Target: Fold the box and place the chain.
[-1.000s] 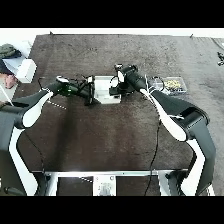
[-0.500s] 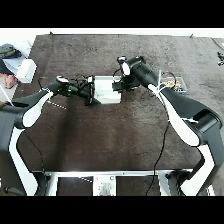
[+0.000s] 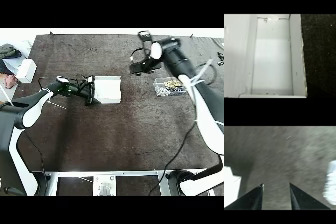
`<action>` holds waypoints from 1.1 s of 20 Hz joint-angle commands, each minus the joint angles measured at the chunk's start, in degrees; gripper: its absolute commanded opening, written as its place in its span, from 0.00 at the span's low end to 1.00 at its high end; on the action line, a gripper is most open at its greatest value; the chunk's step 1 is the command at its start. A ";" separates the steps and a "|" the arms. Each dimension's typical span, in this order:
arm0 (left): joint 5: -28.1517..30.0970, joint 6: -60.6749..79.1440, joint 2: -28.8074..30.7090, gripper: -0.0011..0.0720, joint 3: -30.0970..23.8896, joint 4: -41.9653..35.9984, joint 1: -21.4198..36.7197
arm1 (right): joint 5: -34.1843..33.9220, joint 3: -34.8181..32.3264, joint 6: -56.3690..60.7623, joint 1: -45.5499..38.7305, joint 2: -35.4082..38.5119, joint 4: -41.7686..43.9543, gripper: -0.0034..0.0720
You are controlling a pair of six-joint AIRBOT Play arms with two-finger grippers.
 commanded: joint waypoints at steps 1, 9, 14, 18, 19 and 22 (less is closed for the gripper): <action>0.00 0.02 0.02 0.57 -0.02 0.00 -0.02 | -11.74 -8.11 -1.77 -4.83 6.91 0.74 0.56; 0.00 0.02 0.02 0.57 -0.02 0.00 -0.02 | -28.11 -30.71 -9.09 -19.63 13.84 9.94 0.56; 0.00 0.02 0.02 0.57 -0.02 0.00 -0.02 | -23.93 -31.56 -14.23 -24.87 9.64 17.05 0.54; -0.07 0.02 0.02 0.57 -0.02 0.00 -0.02 | -14.58 -25.11 -17.29 -24.98 1.86 16.98 0.54; -0.13 0.02 0.02 0.57 -0.04 0.00 -0.02 | -13.60 -23.10 -17.25 -24.98 0.33 17.00 0.54; -0.15 0.02 0.02 0.57 -0.02 0.00 -0.02 | -9.57 -18.67 -18.99 -24.94 -2.16 16.98 0.45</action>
